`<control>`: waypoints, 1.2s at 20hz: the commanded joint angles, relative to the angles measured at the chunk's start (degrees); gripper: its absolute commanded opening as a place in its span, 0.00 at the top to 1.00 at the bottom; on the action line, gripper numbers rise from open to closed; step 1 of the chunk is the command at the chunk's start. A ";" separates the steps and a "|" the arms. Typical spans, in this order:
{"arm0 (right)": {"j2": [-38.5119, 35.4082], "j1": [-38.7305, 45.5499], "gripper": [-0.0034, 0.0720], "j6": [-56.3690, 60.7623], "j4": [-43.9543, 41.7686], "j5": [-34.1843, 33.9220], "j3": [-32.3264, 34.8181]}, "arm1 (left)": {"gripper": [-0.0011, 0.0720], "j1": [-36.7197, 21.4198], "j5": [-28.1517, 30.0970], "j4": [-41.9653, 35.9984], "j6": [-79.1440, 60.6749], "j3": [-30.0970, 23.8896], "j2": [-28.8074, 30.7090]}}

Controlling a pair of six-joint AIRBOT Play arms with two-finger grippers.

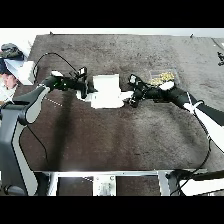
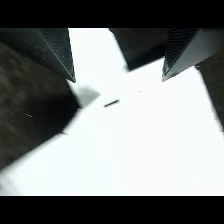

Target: Fold the box and place the chain.

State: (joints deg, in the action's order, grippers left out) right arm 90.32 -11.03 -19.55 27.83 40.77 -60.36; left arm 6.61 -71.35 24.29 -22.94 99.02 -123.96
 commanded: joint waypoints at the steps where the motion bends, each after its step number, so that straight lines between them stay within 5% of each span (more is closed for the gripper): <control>1: 2.47 -0.59 0.13 -7.21 -0.17 4.96 -0.04 | 0.97 -0.04 0.02 0.00 -0.02 -0.02 -0.04; 6: 4.22 -1.51 0.13 -9.44 0.13 6.78 -0.07 | 0.97 -0.04 0.02 -0.09 -0.02 -0.02 -0.04; 13: 4.28 -4.74 0.15 -8.74 2.89 -3.45 -0.04 | 0.97 -0.04 0.00 -0.11 -0.02 -0.02 -0.04; 24: 2.99 -5.68 0.15 -4.81 2.82 -7.63 -0.11 | 0.97 -0.04 0.00 -0.35 -0.02 -0.02 -0.04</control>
